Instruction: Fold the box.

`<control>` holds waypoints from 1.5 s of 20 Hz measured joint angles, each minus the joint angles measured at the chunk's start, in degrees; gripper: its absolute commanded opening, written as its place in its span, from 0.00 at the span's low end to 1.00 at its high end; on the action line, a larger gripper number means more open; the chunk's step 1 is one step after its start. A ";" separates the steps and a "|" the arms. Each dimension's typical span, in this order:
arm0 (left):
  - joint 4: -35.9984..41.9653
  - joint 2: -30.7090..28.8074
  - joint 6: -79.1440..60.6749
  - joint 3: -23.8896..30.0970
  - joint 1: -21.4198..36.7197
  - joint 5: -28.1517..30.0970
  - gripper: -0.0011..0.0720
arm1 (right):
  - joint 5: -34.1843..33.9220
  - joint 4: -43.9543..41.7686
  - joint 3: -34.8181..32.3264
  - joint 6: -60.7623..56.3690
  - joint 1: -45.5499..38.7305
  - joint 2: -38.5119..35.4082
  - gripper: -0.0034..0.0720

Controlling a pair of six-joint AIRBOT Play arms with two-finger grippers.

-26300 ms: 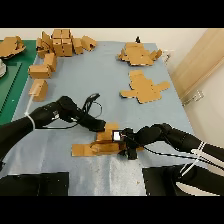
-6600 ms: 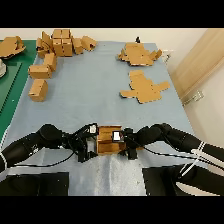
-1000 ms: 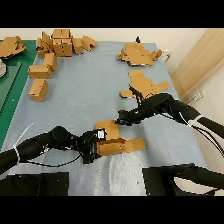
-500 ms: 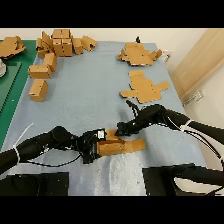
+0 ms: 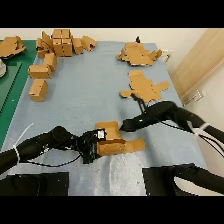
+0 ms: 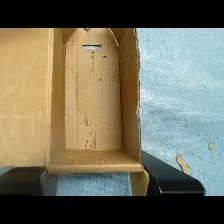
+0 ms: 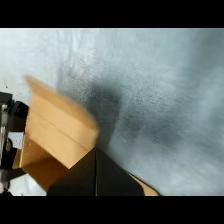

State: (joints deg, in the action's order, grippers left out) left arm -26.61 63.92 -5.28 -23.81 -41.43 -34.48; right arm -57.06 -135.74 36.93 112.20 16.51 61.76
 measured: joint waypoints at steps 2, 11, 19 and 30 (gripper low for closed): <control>-0.02 0.00 0.00 0.00 0.00 0.00 0.57 | -4.48 5.14 0.52 0.17 -1.60 -5.84 0.15; 0.00 0.00 -0.02 0.00 0.00 0.00 0.57 | -20.50 17.11 -2.86 9.79 0.87 -18.60 0.70; -0.02 0.00 0.00 0.00 0.00 0.00 0.57 | -1.68 23.76 -6.36 26.75 15.37 -16.46 0.70; -0.02 0.00 0.00 0.00 0.00 0.00 0.57 | 6.08 25.20 -6.51 29.81 20.24 -9.70 0.39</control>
